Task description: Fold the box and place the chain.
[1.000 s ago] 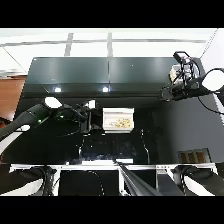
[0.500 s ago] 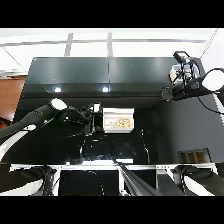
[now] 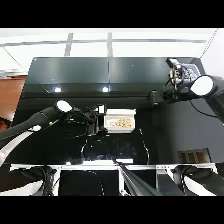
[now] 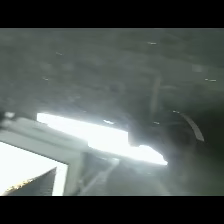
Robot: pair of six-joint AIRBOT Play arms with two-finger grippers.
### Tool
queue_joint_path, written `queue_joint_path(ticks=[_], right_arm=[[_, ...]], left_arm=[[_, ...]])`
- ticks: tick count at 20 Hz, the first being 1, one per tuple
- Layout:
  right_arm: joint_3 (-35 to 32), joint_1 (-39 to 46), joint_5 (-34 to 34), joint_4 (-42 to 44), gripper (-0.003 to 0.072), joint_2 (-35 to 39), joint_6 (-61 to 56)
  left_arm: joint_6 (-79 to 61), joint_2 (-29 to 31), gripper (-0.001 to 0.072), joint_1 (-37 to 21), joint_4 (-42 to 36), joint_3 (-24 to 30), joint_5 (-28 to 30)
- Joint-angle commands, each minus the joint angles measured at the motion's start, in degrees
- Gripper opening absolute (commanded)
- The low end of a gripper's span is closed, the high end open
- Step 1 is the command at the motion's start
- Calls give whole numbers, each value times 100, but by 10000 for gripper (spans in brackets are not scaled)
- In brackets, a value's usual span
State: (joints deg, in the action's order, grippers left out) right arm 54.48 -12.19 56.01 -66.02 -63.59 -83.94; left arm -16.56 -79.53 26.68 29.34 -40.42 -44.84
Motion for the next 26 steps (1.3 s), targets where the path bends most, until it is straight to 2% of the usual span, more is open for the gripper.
queue_joint_path(ticks=[1, 3, 4, 9, 11, 18, 20, 22, 23, 25, 26], right_arm=[[-308, -192, -564, 1622, 708, -249, 1027], [-308, -363, -599, 2549, 708, -522, 2529], [-308, -470, -586, 2682, 707, -614, 3239], [-306, -776, 72, 2404, 700, -616, 6631], [-308, -811, 358, 2363, 701, -619, 7034], [-560, -1128, 31, 2391, 699, -634, 7243], [-573, -1128, 31, 2284, 536, -634, 7239], [-573, -1128, 33, 2258, 519, -634, 7215], [-573, -1128, 55, 2247, 413, -634, 7195], [-577, -1128, 72, 2245, 390, -634, 7165], [-586, -1128, 72, 2243, 240, -634, 7128]], left_arm=[[4, -7, 466, 83, 17, -4, 118], [4, -7, 466, 83, 17, -4, 118], [4, -7, 467, 83, 15, -4, 118], [2, -7, 467, 83, 17, -4, 118], [2, -7, 466, 83, 17, -4, 118], [4, -7, 467, 83, 15, -4, 116], [4, -7, 467, 83, 17, -4, 116], [4, -7, 467, 83, 17, -4, 116], [4, -7, 467, 83, 15, -4, 116], [4, -7, 467, 83, 17, -4, 116], [4, -7, 467, 83, 15, -4, 116]])
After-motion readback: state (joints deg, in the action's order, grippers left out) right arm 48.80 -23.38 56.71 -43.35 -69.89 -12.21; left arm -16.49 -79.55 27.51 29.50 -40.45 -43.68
